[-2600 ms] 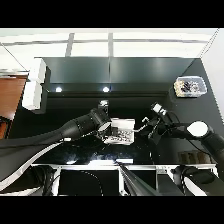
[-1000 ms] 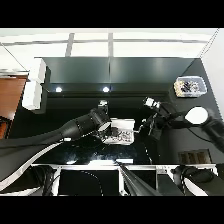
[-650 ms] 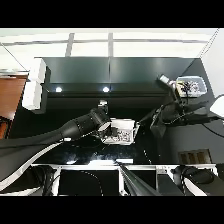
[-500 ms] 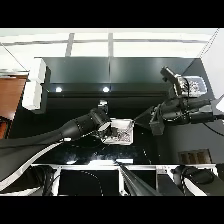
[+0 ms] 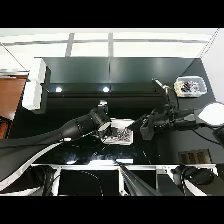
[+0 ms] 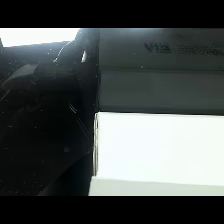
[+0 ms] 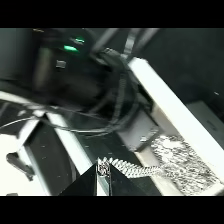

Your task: Fold the box and place the chain.

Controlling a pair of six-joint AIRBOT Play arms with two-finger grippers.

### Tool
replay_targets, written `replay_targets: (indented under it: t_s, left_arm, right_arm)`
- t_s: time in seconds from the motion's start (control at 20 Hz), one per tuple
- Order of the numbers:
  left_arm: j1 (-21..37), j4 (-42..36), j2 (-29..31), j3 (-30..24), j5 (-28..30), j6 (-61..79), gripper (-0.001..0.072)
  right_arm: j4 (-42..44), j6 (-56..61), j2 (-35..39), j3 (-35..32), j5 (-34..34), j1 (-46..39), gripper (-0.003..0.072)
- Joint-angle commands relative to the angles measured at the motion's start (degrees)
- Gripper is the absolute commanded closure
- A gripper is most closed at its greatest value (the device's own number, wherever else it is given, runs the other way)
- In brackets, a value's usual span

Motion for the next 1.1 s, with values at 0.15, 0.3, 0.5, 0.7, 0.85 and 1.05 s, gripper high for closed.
replay_targets:
  t_s: [0.15, 0.3, 0.5, 0.7, 0.85, 1.05]
  left_arm:
    - [0.02, 0.02, -0.02, 0.02, 0.15, 0.0, 0.0682]
    - [0.02, 0.02, -0.02, 0.02, 0.39, 0.0, 0.0682]
    - [0.02, -0.09, -0.02, 0.02, 0.68, 0.0, 0.0682]
    - [0.0, -3.15, -0.02, 0.02, 0.83, 0.0, 0.0681]
    - [0.02, -3.13, 0.0, 0.44, 3.28, -0.39, 0.0681]
    - [0.02, -2.91, 0.0, 2.34, 3.96, -2.25, 0.0627]
  right_arm:
    - [-3.32, 0.52, 0.0, -2.69, -3.93, 0.87, 0.0678]
    - [-3.61, 0.52, 0.02, -2.62, -3.96, 0.74, 0.0496]
    - [-11.98, 0.52, 0.09, -0.37, 2.51, -5.01, 0.0248]
    - [-15.58, 0.5, 0.11, 3.15, 12.46, -14.97, 0.025]
    - [-15.87, -0.15, 0.15, 3.39, 14.36, -16.76, 0.0249]
    - [-15.87, -0.37, 0.15, 3.39, 14.21, -16.76, 0.0249]
